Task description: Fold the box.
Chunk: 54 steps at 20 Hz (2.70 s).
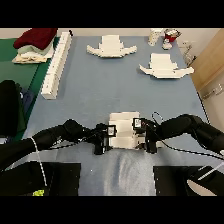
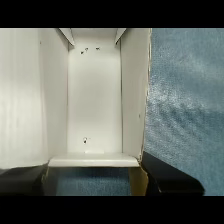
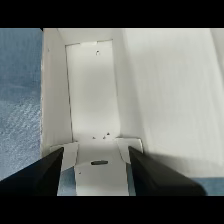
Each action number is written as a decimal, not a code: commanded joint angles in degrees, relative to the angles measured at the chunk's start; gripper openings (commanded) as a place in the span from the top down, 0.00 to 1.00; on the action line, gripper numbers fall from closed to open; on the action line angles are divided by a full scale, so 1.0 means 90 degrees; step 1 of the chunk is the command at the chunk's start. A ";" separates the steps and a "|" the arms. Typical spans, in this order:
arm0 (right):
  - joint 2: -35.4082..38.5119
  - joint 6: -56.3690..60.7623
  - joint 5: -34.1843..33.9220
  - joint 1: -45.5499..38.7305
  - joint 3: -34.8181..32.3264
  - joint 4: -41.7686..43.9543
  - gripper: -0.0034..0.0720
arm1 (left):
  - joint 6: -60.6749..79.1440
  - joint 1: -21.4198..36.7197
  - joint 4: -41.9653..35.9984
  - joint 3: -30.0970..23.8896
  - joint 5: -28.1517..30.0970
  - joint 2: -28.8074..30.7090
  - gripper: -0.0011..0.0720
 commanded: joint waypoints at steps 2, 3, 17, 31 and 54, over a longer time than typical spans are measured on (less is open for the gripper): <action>0.0117 0.1724 -0.0410 0.0002 0.0175 -0.1139 0.51 | 0.0000 0.0000 0.0000 0.0002 0.0002 0.0005 0.38; 0.0160 0.2786 -0.0554 0.0002 0.0301 -0.1819 0.65 | 0.0000 0.0000 0.0000 0.0002 0.0002 0.0007 0.38; -0.0238 0.8459 -0.2278 -0.3983 0.0746 -0.2183 0.95 | 0.0000 0.0000 0.0000 0.0002 0.0002 0.0005 0.38; -0.0573 0.6890 -0.2115 -0.4318 -0.0573 0.0709 0.95 | 0.0000 0.0000 0.0000 0.0002 0.0002 0.0005 0.38; -0.0131 0.6737 -0.2115 -0.2793 -0.0272 0.0996 0.95 | 0.0000 0.0000 0.0000 0.0002 0.0000 0.0005 0.38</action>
